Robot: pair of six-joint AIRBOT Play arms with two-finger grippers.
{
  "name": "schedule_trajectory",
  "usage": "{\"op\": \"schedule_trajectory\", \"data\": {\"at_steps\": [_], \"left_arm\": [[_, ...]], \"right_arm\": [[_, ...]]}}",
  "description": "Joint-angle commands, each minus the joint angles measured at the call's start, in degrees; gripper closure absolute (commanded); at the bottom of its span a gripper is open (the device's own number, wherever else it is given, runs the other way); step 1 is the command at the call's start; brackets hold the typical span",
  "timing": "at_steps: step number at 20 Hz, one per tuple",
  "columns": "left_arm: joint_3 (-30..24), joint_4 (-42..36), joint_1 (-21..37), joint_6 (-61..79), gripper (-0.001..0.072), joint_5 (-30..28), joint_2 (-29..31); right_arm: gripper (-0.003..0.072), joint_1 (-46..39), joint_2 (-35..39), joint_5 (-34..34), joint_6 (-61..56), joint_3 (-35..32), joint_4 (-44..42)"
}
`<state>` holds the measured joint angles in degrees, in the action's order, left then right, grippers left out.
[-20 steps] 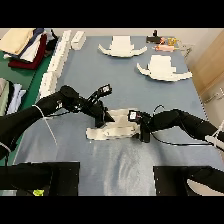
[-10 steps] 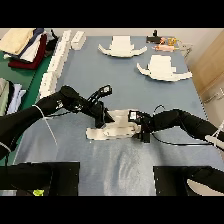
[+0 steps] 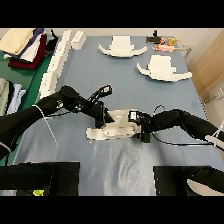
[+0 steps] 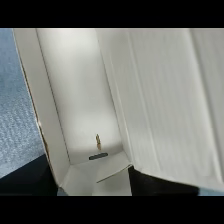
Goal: Fold the box.
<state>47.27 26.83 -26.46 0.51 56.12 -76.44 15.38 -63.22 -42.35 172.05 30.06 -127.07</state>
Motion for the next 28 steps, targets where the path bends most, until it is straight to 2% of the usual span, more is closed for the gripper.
{"op": "schedule_trajectory", "data": {"at_steps": [1, 2, 3, 10, 16, 20, 26, 28], "left_arm": [[0.04, 0.0, 0.02, 0.0, 0.0693, -0.02, 0.0], [0.04, 0.0, 0.02, 0.0, 0.0694, 0.0, 0.0], [0.04, 0.0, 0.02, 0.0, 0.0694, -0.02, 0.0], [0.04, 0.0, 0.02, 0.0, 0.0694, -0.02, 0.0], [0.04, 0.0, 0.02, 0.0, 0.0694, -0.02, 0.02], [0.04, 0.0, 0.02, 0.0, 0.0694, -0.04, 0.02], [0.04, 0.0, 0.02, 0.0, 0.0694, -0.04, 0.0], [0.04, 0.0, 0.02, 0.0, 0.0694, 0.0, 0.02]], "right_arm": [[0.0133, 0.04, 0.48, -0.76, -0.44, -0.02, 0.13], [0.0049, 0.04, 1.2, -0.74, -0.39, -0.02, 0.46], [0.0033, 0.0, 2.12, -0.52, -0.37, -0.02, 0.9], [0.0028, -3.39, 4.0, -0.22, 0.02, -0.02, 2.4], [0.0028, -3.37, 0.87, 1.55, 0.02, 1.73, 3.76], [0.0028, -3.37, 0.48, -1.9, 0.02, 4.85, 3.82], [0.0029, -0.87, -0.87, -3.08, 0.02, 4.98, 3.65], [0.0028, -0.07, -0.74, -6.1, 0.02, 4.96, 2.89]]}}
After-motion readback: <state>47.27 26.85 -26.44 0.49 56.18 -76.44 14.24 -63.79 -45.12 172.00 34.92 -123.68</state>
